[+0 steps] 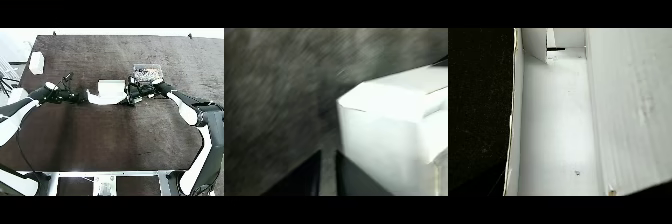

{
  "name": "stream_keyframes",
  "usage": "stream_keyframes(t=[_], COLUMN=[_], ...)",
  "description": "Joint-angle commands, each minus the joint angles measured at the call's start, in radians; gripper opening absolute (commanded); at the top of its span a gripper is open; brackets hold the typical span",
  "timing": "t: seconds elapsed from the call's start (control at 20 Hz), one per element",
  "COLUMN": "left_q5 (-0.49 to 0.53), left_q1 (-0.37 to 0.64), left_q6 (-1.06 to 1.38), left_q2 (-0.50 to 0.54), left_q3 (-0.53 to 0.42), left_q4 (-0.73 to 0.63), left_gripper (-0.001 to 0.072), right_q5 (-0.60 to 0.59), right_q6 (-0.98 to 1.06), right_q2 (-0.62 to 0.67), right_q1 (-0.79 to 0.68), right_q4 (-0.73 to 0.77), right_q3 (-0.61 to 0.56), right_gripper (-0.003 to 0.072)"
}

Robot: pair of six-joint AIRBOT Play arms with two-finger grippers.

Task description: Fold the box and place the chain.

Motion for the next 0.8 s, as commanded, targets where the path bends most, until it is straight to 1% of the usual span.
stream_keyframes(t=[0.0, 0.15, 0.2, 0.25, 0.45, 0.5, 0.55, 0.75], left_q5=[-0.046, -0.066, -0.071, -0.075, -0.089, -0.090, -0.097, -0.112], left_q1=[-0.005, -0.005, -0.005, -0.005, -0.005, -0.005, -0.005, -0.006], left_q6=[0.030, 0.016, 0.037, 0.052, 0.095, 0.111, 0.124, 0.129], left_q2=[-0.001, -0.001, -0.001, -0.001, 0.000, 0.000, 0.000, 0.000], left_q3=[0.039, 0.039, 0.039, 0.039, 0.039, 0.039, 0.039, 0.041], left_q4=[-0.035, -0.047, -0.067, -0.080, -0.132, -0.147, -0.154, -0.185], left_gripper=[0.0141, 0.0143, 0.0219, 0.0259, 0.0266, 0.0390, 0.0418, 0.0417], right_q5=[0.000, 0.000, 0.000, 0.000, 0.000, 0.000, 0.000, 0.000], right_q6=[0.000, 0.000, 0.000, 0.000, 0.000, 0.000, 0.000, 0.000], right_q2=[0.000, 0.000, 0.000, 0.000, 0.000, 0.000, 0.000, 0.000], right_q1=[0.000, 0.000, 0.000, 0.000, 0.000, 0.000, 0.000, 0.000], right_q4=[0.000, 0.000, 0.000, 0.000, 0.000, 0.000, 0.000, 0.000], right_q3=[0.000, 0.000, 0.000, 0.000, 0.000, 0.000, 0.000, 0.000], right_gripper=[0.0437, 0.0437, 0.0437, 0.0437, 0.0437, 0.0437, 0.0437, 0.0437])
